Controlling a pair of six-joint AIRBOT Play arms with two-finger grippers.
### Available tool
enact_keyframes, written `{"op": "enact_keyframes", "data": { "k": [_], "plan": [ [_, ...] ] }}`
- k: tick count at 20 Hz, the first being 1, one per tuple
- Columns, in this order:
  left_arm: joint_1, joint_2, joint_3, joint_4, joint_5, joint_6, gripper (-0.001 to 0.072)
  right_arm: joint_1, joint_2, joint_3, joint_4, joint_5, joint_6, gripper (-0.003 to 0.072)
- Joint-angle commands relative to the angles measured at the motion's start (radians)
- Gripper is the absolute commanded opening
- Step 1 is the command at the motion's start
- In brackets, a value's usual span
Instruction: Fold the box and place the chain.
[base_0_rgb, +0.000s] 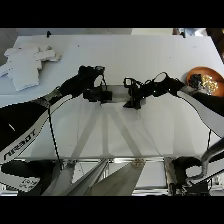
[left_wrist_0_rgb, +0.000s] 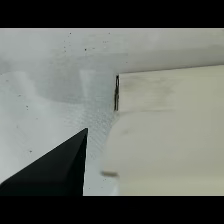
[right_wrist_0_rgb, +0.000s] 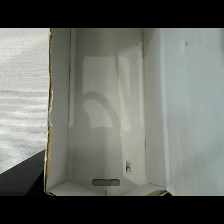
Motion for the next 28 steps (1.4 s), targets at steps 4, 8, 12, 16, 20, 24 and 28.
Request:
{"op": "enact_keyframes", "data": {
  "k": [4, 8, 12, 16, 20, 24, 28],
  "plan": [
    [-0.01, -0.026, 0.017, 0.008, -0.03, -0.08, 0.0273, 0.001, 0.0, 0.0, 0.0, 0.0, 0.0, 0.0398],
    [-0.01, -0.039, 0.017, -0.036, -0.029, -0.08, 0.0069, 0.001, 0.0, 0.0, 0.0, 0.0, 0.0, 0.0398],
    [-0.01, -0.043, 0.017, -0.036, -0.03, -0.081, 0.0011, 0.001, 0.0, 0.0, 0.0, 0.0, 0.0, 0.0398],
    [-0.01, -0.043, 0.017, -0.035, -0.03, -0.08, 0.0014, 0.001, 0.0, 0.0, 0.0, 0.0, 0.0, 0.0398],
    [-0.01, -0.04, 0.017, -0.047, -0.034, -0.066, 0.0266, 0.001, 0.0, 0.0, 0.0, 0.0, 0.0, 0.0398],
    [-0.01, -0.032, 0.017, -0.051, -0.035, -0.042, 0.053, 0.001, 0.0, 0.0, 0.0, 0.0, 0.0, 0.0398],
    [-0.007, -0.013, 0.017, -0.051, -0.035, -0.027, 0.053, 0.001, 0.0, 0.0, 0.0, 0.0, 0.0, 0.0398]
  ]
}}
